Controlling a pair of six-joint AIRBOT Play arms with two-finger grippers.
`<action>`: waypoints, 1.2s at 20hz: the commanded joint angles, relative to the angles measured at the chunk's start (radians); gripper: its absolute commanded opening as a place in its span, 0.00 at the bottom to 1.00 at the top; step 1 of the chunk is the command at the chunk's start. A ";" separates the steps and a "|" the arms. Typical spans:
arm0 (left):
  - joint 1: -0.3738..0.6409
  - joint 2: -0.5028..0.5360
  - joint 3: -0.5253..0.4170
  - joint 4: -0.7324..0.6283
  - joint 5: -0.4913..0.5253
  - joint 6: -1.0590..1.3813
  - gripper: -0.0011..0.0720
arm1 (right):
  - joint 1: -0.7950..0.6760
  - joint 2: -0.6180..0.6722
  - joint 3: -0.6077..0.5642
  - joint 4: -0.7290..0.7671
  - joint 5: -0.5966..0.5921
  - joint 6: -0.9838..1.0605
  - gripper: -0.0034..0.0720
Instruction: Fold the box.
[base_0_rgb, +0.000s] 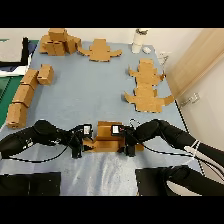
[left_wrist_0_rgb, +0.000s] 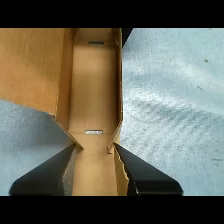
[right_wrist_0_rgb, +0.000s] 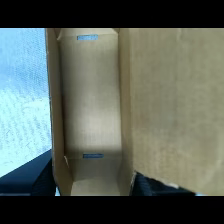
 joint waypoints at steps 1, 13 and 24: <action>-0.009 -0.004 0.001 -0.064 0.005 0.068 0.48 | 0.001 0.001 0.001 0.000 0.000 0.000 0.74; -0.034 -0.043 0.001 -0.159 0.036 0.138 0.18 | 0.001 0.001 0.001 0.000 0.000 0.000 0.73; -0.055 -0.065 0.001 -0.254 0.038 0.209 0.18 | 0.001 0.001 0.001 0.000 0.000 0.000 0.74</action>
